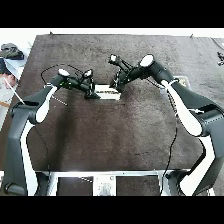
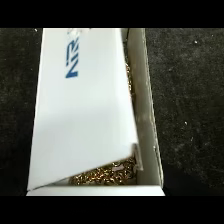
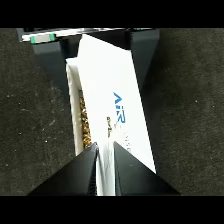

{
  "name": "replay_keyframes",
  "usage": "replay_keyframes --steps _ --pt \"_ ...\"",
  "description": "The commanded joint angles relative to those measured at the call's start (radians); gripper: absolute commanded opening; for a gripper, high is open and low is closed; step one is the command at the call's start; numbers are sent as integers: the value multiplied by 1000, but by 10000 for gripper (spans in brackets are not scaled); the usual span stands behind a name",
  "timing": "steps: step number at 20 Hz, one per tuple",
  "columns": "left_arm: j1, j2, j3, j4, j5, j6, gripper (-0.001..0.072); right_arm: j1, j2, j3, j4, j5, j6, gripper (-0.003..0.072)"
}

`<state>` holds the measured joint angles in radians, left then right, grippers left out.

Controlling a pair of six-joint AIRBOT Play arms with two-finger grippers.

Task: Fold the box and place the chain.

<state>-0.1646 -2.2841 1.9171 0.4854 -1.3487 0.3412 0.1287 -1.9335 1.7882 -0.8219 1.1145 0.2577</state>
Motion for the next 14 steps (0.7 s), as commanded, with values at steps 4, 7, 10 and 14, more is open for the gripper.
replay_keyframes --steps 4,7,10,14 --pt "0 -1 0 1 -1 0 347 1 0 0 -31 39 24 142" --pt "0 -1 0 1 -1 0 347 2 -3 -3 -32 42 27 142" --pt "0 -1 0 0 -1 0 347 16 -15 -4 -66 41 28 142" --pt "0 -1 0 1 -1 0 347 40 -23 -4 -95 54 27 143"
